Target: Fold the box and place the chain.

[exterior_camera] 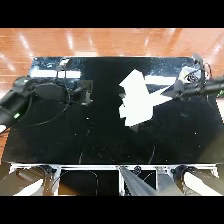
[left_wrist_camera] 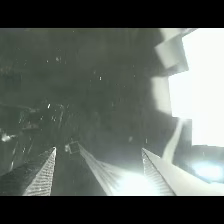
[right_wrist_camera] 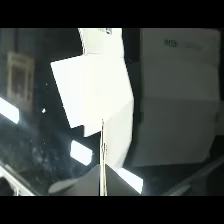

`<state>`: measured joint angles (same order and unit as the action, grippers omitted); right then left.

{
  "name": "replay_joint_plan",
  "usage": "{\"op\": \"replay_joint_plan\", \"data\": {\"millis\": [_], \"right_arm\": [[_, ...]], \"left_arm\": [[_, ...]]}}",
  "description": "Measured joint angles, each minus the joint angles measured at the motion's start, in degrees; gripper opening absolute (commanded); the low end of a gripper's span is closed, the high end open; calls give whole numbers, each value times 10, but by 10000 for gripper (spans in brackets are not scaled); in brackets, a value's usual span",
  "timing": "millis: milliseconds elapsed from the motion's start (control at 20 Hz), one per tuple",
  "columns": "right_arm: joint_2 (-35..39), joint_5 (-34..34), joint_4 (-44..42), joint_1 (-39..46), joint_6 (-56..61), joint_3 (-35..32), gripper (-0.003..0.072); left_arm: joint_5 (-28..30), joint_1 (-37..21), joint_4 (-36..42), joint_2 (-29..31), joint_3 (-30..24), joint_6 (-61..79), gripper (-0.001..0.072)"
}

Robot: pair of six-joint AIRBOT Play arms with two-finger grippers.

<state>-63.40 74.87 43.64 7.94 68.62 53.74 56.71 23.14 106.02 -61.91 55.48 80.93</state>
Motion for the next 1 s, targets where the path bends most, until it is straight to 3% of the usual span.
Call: {"op": "replay_joint_plan", "data": {"millis": [250,500,750,1000], "right_arm": [[136,-155,8,-121,90,-207,26],[165,-259,22,-223,120,-303,27],[170,-310,49,-252,127,-325,26],[171,-325,66,-265,128,-331,27]], "left_arm": [[0,-1,36,131,-92,8,622],[-43,6,96,229,-205,11,622],[-84,14,111,242,-244,12,622],[-117,16,132,187,-252,15,621]]}}
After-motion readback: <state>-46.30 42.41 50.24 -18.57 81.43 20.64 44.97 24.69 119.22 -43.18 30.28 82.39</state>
